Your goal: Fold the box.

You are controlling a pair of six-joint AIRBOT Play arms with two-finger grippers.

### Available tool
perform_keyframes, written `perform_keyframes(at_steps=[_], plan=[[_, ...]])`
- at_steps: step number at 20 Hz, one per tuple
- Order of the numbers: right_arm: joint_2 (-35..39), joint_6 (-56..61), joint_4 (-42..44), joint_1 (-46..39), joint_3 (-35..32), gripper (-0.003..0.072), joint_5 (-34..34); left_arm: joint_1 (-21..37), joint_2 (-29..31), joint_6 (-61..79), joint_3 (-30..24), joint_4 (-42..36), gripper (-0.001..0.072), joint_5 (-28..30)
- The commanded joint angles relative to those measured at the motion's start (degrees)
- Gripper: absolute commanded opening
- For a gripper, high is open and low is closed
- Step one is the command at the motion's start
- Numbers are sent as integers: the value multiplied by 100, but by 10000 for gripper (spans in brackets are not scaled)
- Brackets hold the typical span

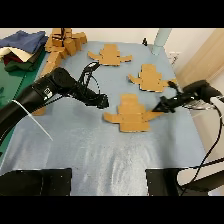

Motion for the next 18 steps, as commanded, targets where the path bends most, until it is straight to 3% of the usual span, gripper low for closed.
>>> perform_keyframes(at_steps=[1, 4, 6, 12, 15, 18], plan=[[442, 579, 317, 1075, -254, 2, 577, 247, 0, 57, 4, 4, 475, -566], [1082, 1207, 103, 1460, -890, 2, 1349, 463, 4, 334, -179, -13, 474, -916], [1537, 1491, 87, 1569, -1506, 2, 1438, 605, 4, 553, -448, -48, 474, -1080], [3397, 2505, -81, 2170, -3458, 13, 2304, 1384, 74, 1652, -1373, -1388, 475, -1506], [3388, 2645, -409, 2184, -3552, 228, 2365, 1591, 74, 1652, -1364, -1392, 475, -1364], [3071, 2623, -352, 2186, -3497, 224, 2426, 1613, 76, 1650, -1362, -1438, 476, -1091]])
